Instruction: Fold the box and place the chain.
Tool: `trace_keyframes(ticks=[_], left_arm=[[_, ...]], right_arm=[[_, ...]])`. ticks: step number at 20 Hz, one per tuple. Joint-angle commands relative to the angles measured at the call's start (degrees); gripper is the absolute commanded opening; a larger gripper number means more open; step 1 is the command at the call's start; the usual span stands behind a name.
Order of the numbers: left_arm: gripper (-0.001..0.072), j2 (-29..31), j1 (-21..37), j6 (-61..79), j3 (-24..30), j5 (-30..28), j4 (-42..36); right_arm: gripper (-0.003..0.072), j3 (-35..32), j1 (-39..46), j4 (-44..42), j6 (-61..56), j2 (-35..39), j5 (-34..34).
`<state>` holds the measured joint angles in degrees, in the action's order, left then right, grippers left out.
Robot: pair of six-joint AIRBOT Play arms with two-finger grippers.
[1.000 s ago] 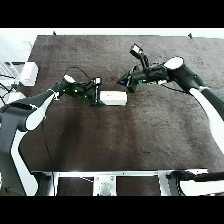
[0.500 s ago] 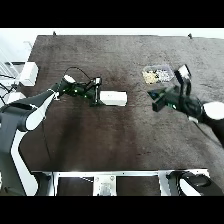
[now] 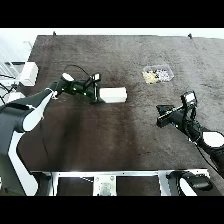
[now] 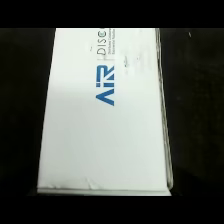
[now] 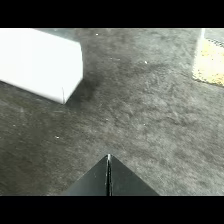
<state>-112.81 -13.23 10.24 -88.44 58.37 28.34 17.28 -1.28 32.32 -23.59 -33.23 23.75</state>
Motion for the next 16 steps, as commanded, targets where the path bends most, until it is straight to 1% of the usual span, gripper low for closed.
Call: trace_keyframes(ticks=[1, 3, 6, 8, 10, 13, 16], left_arm=[[0.0015, 5.35, 2.73, -7.30, 0.57, -4.31, -0.31], [0.0015, 10.12, 5.90, -11.69, 3.06, -8.92, -0.33], [0.0015, 17.42, 11.43, -19.02, 10.45, -23.23, -0.26], [0.0015, 20.02, 15.52, -25.00, 14.80, -30.84, -0.24], [0.0017, 20.35, 19.71, -29.49, 17.16, -34.32, -0.24], [0.0018, 20.20, 23.89, -29.97, 19.12, -36.85, -0.13], [0.0018, 18.88, 25.03, -31.45, 20.20, -45.16, -0.13]], right_arm=[[0.0008, -0.70, 0.04, 0.00, -0.02, 0.55, -0.39], [0.0008, -0.70, 0.04, 0.00, -0.02, 0.52, -0.42], [0.0007, -0.70, 0.04, -0.02, -0.07, 0.52, -0.42], [0.0007, -0.70, 0.04, 0.00, -1.46, 0.52, -0.42], [0.0008, -0.70, 0.04, 0.00, -1.97, 0.52, -0.42], [0.0008, -0.70, 0.04, -0.02, -1.97, 0.52, -0.42], [0.0008, -0.72, 0.04, -0.44, -1.99, 0.52, -0.42]])
